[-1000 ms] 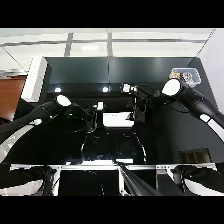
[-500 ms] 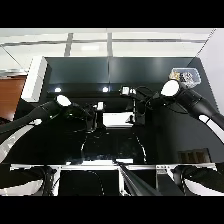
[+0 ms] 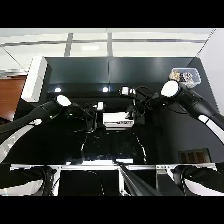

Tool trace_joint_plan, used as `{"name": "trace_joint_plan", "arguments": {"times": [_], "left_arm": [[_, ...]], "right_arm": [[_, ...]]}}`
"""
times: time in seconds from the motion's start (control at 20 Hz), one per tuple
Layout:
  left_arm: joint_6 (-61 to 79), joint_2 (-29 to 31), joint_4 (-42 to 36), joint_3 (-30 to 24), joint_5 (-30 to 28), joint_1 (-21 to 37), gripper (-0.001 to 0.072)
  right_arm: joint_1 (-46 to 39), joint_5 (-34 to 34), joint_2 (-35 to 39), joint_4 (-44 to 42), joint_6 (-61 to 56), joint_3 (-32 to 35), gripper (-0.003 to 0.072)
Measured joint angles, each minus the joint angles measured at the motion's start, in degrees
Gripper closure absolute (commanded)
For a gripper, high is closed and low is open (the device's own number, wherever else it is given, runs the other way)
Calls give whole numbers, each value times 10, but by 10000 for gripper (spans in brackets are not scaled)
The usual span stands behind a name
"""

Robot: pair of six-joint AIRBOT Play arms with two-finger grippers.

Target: Fold the box and place the chain.

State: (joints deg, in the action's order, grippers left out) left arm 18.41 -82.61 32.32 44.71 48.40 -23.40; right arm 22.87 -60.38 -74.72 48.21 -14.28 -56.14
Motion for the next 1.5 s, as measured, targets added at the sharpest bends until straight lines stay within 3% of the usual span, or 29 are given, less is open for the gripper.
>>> {"name": "trace_joint_plan", "arguments": {"times": [0.35, 0.4, 0.75, 0.8, 0.85, 1.5], "left_arm": [[0, 0, 0, 0, 0, 0, 309], [0, 0, 0, 0, 0, 0, 308], [0, 0, 0, 0, 0, 0, 308], [0, 0, 0, 0, 0, 0, 308], [0, 0, 0, 0, 0, 0, 308], [0, 0, 0, 0, 0, 0, 309]], "right_arm": [[1, -3, -2, 0, 0, 0, 395], [2, -4, -4, 1, -1, 0, 520], [8, -6, -7, 3, -1, 0, 517], [8, -7, -7, 3, -2, 0, 500], [8, -7, -7, 3, -3, 0, 420], [9, -9, -7, 13, -3, 1, 459]]}}
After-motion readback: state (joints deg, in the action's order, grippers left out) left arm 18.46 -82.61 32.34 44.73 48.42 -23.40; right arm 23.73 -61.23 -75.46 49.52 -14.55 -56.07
